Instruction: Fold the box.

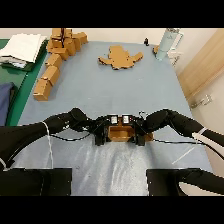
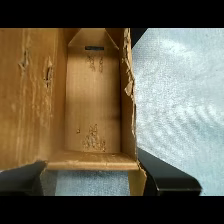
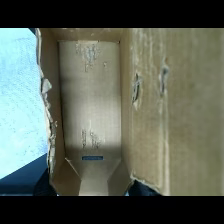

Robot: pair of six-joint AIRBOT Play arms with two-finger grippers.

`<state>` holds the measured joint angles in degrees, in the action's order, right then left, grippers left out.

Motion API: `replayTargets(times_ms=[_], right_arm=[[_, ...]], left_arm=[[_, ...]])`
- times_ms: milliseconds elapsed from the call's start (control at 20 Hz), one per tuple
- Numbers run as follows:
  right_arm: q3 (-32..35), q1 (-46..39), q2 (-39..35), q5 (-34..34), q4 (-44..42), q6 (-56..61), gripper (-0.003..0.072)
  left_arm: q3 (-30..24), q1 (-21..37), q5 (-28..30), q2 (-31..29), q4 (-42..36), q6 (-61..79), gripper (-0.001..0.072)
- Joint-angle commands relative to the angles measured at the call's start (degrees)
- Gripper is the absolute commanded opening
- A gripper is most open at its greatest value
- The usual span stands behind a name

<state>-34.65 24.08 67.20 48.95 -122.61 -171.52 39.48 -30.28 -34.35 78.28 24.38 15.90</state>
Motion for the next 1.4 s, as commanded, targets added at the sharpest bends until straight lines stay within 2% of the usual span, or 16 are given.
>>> replayTargets(times_ms=[0,1150,1200,1250,1350], right_arm=[[-0.02,-0.02,0.00,-0.02,-0.07,0.02,0.0515],[-0.02,-0.02,-0.02,0.63,-0.37,0.02,0.0514],[-0.04,-0.02,-0.13,1.79,-1.11,-0.02,0.0547],[-0.11,-0.02,-0.26,2.25,-1.36,0.07,0.0720],[-0.09,-0.02,-1.16,2.99,-1.66,2.27,0.0720]], left_arm=[[0.13,0.02,0.00,0.09,0.22,-0.35,0.0404],[0.13,0.00,-0.04,0.07,0.24,-0.33,0.0404],[0.13,0.00,-0.04,0.07,0.22,-0.33,0.0404],[0.13,0.02,-0.04,0.07,0.24,-0.33,0.0404],[0.13,0.00,-0.04,0.07,0.24,-0.33,0.0404]])
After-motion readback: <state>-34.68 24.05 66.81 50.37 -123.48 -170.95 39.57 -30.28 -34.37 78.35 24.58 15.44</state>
